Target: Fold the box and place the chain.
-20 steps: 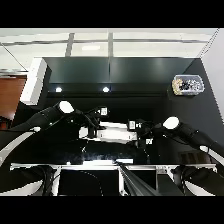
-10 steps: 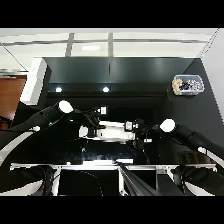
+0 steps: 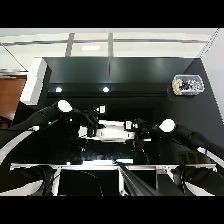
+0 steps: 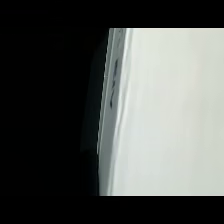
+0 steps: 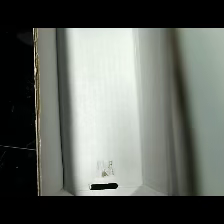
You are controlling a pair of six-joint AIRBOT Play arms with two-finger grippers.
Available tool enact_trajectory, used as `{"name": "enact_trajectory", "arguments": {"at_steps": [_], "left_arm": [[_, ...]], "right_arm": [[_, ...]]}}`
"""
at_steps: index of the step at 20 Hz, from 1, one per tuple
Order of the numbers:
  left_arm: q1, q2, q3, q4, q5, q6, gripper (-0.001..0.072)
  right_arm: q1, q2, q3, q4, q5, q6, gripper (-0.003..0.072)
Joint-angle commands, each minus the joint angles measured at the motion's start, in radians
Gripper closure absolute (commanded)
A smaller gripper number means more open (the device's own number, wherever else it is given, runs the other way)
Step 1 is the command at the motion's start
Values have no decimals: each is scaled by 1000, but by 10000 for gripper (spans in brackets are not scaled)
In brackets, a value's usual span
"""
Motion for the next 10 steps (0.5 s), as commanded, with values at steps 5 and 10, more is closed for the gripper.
{"name": "enact_trajectory", "arguments": {"at_steps": [5, 10], "left_arm": [[6, 0, 1, 7, 0, 0, 685], [6, 0, 1, 3, 0, 0, 683]], "right_arm": [[1, 0, -1, -2, 5, 0, 68], [1, 0, -1, -2, 5, 0, 221]]}}
